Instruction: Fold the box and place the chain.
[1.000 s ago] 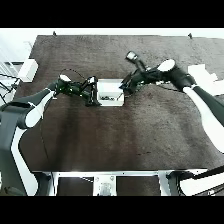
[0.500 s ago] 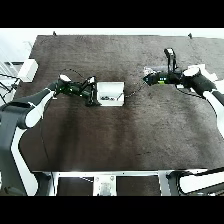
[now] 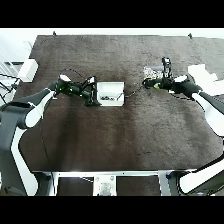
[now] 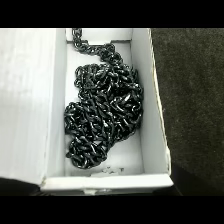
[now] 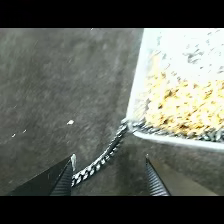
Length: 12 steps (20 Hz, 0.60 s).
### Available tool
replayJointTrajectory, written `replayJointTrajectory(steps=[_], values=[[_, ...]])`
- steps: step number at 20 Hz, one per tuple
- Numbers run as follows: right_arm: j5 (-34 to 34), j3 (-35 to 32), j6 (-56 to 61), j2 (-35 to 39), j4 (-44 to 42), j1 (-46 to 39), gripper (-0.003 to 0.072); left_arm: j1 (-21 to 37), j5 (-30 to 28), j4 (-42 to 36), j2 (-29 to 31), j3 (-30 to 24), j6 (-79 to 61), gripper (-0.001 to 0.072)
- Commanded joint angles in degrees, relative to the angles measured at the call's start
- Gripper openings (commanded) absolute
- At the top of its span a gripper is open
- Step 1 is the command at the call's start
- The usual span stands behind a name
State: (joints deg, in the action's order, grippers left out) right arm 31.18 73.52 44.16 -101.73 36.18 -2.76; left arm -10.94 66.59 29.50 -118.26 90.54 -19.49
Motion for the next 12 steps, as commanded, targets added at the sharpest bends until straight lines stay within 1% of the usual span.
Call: replayJointTrajectory(steps=[1,2,4,5,7,8,12], values=[[-2.19,1.22,0.22,-1.49,-1.51,1.09,0.0464,0.04,-0.09,0.02,-0.02,0.00,-0.02,0.0494],[-1.79,2.19,0.22,-2.29,-1.75,1.92,0.0379,0.04,-0.09,0.02,-0.02,0.00,-0.02,0.0494],[-1.68,3.58,0.15,-3.41,-1.68,3.58,0.0256,0.04,-0.07,0.02,-0.02,0.00,-0.02,0.0494],[-1.75,3.93,-1.46,-3.41,-1.64,3.82,0.0016,0.04,-0.07,0.02,-0.02,0.00,-0.02,0.0494],[-1.20,4.11,-1.09,-1.66,-1.64,3.30,0.0005,0.04,-0.07,0.04,-0.02,0.00,0.00,0.0494],[0.68,4.11,-1.11,0.59,-1.49,3.02,0.0004,0.04,0.02,0.04,-0.02,0.00,-0.02,0.0494],[9.05,4.11,-1.11,13.55,-1.16,3.56,0.0005,0.04,0.00,0.02,-0.02,0.00,-0.02,0.0494]])
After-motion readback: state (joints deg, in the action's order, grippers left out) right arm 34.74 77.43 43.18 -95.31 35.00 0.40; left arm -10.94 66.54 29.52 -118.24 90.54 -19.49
